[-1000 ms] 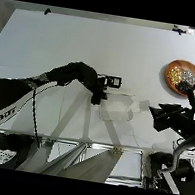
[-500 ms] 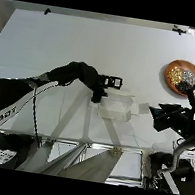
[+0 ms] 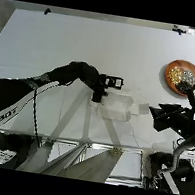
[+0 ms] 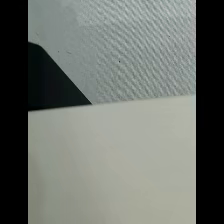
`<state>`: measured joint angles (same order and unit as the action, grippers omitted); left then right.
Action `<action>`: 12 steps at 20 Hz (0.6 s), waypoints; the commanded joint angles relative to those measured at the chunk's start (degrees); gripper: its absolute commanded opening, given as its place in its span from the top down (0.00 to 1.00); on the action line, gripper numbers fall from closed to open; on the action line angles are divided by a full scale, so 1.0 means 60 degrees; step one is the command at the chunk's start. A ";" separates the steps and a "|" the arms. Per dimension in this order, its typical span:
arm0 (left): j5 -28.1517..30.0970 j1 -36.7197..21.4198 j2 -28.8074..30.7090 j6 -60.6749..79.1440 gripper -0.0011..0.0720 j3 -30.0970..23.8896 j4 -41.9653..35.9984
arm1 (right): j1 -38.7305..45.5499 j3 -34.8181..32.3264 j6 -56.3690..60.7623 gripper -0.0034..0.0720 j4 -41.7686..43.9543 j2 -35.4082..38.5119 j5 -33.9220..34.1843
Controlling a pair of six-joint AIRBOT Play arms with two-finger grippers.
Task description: Fold the box and place the chain.
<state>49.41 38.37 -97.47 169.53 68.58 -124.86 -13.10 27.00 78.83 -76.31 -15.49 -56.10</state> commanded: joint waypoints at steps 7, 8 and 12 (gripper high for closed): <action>0.0018 0.0040 0.0029 -0.0004 0.97 0.0007 -0.0066 | 0.0004 0.0000 0.0007 0.41 0.0004 -0.0004 -0.0004; 0.0018 0.0040 0.0029 -0.0004 0.97 0.0007 -0.0066 | 0.0004 0.0000 0.0007 0.41 0.0004 -0.0004 -0.0007; 0.0018 0.0047 0.0029 -0.0007 0.97 0.0007 -0.0069 | 0.0004 0.0000 0.0004 0.41 0.0004 -0.0004 -0.0007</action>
<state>49.41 38.61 -97.34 169.53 68.58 -125.16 -13.13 27.00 78.85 -76.31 -15.49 -56.12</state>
